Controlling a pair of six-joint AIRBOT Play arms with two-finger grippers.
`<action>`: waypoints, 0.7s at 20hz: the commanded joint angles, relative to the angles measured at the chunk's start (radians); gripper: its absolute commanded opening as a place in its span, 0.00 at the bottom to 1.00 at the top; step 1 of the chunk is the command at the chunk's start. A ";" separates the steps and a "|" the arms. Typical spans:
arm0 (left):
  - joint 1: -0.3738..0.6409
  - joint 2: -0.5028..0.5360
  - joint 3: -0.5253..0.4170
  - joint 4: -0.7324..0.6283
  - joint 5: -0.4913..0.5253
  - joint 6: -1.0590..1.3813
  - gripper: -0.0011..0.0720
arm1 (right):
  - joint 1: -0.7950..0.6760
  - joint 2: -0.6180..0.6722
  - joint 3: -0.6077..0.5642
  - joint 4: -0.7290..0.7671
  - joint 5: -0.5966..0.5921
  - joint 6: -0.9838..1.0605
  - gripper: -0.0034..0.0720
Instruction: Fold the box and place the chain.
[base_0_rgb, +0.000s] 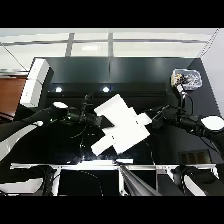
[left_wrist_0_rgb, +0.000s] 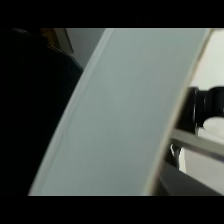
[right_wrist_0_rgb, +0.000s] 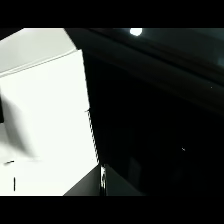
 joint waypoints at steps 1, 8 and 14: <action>0.010 -0.017 0.017 0.078 -0.063 0.055 0.61 | 0.001 0.001 0.000 0.001 0.001 0.001 0.06; 0.029 -0.017 0.018 0.077 -0.058 0.078 0.06 | -0.014 0.001 0.014 -0.011 -0.010 0.043 0.76; 0.037 -0.007 0.082 0.103 -0.054 0.151 0.05 | -0.238 0.001 0.212 -0.444 -0.042 0.305 0.98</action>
